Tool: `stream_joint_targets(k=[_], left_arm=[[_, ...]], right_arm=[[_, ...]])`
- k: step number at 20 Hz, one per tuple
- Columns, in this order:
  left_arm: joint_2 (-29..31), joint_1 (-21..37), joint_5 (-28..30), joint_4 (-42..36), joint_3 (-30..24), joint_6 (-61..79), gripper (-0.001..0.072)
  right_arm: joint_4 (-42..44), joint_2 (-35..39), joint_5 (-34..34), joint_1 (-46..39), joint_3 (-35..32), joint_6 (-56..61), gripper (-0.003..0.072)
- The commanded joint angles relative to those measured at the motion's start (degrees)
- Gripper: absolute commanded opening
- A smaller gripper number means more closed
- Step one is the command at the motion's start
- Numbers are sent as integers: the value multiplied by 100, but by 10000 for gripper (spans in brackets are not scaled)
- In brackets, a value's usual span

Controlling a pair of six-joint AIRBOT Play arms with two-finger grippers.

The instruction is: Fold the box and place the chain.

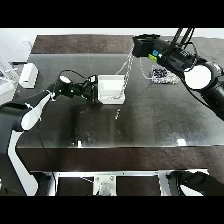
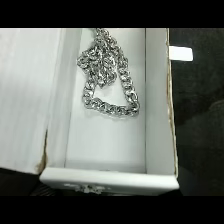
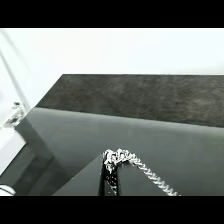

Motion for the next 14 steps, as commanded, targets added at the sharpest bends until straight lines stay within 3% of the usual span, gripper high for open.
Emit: stream_joint_targets(k=[1, 14], left_arm=[[-2, -2, 0, 2, -2, 2, 519], [-2, -2, 0, 2, -2, 2, 519]], right_arm=[[-50, 39, 138, 376, -15, -7, 4], [251, -310, -52, 494, -916, 170, 4]])
